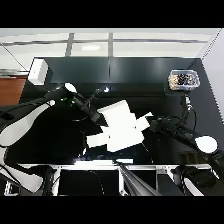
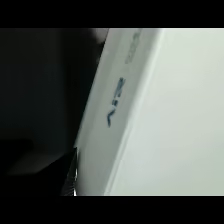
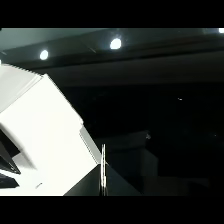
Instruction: Fold the box and place the chain.
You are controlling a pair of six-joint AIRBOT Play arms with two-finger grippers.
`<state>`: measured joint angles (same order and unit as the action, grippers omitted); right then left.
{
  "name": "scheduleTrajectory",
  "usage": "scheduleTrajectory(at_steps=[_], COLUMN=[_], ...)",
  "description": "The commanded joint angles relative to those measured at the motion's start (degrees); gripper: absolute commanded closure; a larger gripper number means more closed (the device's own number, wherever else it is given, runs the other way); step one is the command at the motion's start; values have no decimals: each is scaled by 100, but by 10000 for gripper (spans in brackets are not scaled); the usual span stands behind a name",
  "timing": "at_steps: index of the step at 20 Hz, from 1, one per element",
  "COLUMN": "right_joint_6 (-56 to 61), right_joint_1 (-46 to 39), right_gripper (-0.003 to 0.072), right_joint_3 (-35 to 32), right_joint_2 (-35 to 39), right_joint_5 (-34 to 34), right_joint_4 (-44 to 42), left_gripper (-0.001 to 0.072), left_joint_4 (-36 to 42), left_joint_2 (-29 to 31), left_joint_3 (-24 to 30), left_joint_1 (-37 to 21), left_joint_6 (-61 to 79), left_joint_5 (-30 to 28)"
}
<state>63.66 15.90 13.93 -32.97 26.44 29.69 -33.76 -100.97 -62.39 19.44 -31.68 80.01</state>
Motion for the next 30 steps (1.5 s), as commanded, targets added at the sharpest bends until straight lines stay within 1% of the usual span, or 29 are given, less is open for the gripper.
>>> scheduleTrajectory(at_steps=[1,2,3,4,6,7,8,9,10,11,12,14,15,17,19,20,22,24,26,28,30], right_joint_6=[0,0,0,0,0,0,-4,-2,-24,-52,-55,-52,-55,-245,-575,-579,-549,-538,-525,-719,-1425], right_joint_1=[4,4,4,4,4,4,4,4,0,-50,-125,-295,-343,-356,-356,-356,-350,-350,-350,-348,-339], right_gripper=[670,670,670,670,670,669,647,278,-22,-23,-23,-23,-23,-22,-23,-23,-23,-22,-22,-23,-23], right_joint_3=[-2,-2,-2,-2,-2,-2,-2,13,81,243,459,1021,1257,1600,1690,1690,1690,1690,1687,1685,1657], right_joint_2=[4,4,4,4,4,4,4,7,7,7,7,7,7,7,7,7,7,7,7,0,-7], right_joint_5=[9,9,9,11,11,13,20,26,122,404,833,1923,2312,2723,2651,2601,2586,2570,2601,2559,2643], right_joint_4=[-4,-2,-2,-2,-4,-2,4,-28,20,343,870,2354,2988,4009,4496,4557,4452,3897,3189,2605,2544], left_gripper=[380,406,474,480,624,652,684,684,685,685,686,687,687,687,687,687,686,686,686,685,684], left_joint_4=[-280,-251,-190,-146,-131,-131,-140,-138,-153,-210,-295,-728,-1043,-1585,-1930,-2028,-2020,-2238,-2597,-2741,-2763], left_joint_2=[-4,-4,-4,-4,-2,2,7,9,24,74,155,487,704,1237,1731,1915,2096,2048,1882,1637,1458], left_joint_3=[-13,-13,-13,-13,-13,-15,-31,-72,-127,-175,-214,-238,-238,-227,-225,-225,-223,-221,-212,-197,-197], left_joint_1=[221,236,251,251,245,227,210,177,144,111,76,35,44,125,251,278,343,505,765,1012,1091], left_joint_6=[15,-22,-20,-22,-20,-22,-22,-24,-46,-114,-138,-157,-157,-90,256,372,649,1307,1436,1436,1521], left_joint_5=[-240,-302,-304,-304,-302,-291,-267,-186,-101,-57,-20,-9,-7,-44,-262,-542,-1143,-1292,-1392,-1639,-1683])
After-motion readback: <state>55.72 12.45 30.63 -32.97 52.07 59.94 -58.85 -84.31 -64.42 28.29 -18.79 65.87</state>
